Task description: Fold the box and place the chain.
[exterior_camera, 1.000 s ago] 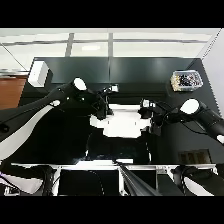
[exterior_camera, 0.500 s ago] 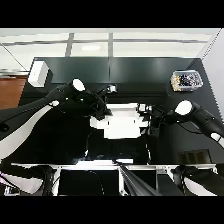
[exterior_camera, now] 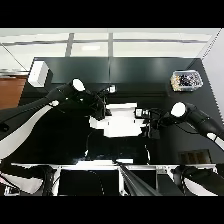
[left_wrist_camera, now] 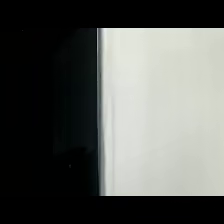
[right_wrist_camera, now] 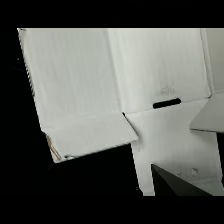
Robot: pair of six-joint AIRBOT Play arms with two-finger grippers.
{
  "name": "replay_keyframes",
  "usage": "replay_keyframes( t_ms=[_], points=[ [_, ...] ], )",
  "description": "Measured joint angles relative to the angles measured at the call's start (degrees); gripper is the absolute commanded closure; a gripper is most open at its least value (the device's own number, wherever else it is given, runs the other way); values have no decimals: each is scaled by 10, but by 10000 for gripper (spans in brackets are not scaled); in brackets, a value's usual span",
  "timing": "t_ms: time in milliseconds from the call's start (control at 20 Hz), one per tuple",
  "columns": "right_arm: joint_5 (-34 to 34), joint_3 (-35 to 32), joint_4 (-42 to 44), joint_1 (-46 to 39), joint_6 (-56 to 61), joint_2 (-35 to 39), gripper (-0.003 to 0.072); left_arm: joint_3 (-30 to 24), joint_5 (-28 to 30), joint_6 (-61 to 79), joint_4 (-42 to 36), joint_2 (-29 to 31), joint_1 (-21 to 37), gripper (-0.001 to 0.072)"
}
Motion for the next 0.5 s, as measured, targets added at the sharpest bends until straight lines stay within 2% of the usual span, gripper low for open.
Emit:
replay_keyframes(
  t_ms=[250,500],
  points=[
    [12,-1,-14,-3,9,8,-17,0,0,0,0,0,0,684],
    [-27,-26,63,8,11,9,-17,0,-1,0,0,0,0,684]
  ],
)
